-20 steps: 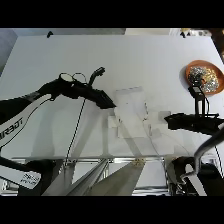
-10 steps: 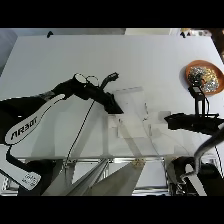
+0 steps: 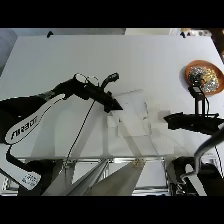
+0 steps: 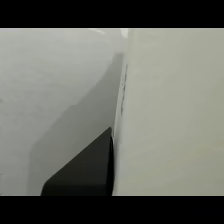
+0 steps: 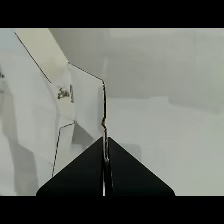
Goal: Fold the box and place the chain.
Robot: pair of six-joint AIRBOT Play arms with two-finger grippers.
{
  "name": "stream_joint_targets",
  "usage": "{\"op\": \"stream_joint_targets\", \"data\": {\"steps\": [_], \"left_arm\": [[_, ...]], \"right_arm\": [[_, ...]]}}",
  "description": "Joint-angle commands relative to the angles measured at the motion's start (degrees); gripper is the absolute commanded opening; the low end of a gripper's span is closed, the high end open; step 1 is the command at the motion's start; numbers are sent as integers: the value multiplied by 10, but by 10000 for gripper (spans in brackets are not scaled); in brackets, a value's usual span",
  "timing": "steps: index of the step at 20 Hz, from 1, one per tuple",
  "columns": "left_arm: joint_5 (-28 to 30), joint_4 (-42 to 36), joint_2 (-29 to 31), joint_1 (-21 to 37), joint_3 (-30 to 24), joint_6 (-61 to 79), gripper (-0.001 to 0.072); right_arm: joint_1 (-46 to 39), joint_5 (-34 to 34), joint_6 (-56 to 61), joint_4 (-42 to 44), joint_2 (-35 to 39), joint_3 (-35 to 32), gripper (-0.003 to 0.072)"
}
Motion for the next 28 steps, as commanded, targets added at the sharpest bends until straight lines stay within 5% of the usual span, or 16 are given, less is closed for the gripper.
{"op": "stream_joint_targets", "data": {"steps": [1,2,7,13,19,28], "left_arm": [[-5,5,1,7,0,6,3],[-19,11,1,7,0,6,3],[-62,119,30,1,0,-24,0],[-38,287,119,-70,-5,-88,-2],[101,198,125,-101,-29,-65,-1],[149,153,66,-102,-43,16,1]], "right_arm": [[0,2,0,-3,0,0,19],[0,2,0,-3,0,0,44],[0,20,0,19,1,25,435],[0,51,-2,22,8,73,449],[0,53,-2,17,9,73,448],[0,52,-6,13,9,72,447]]}}
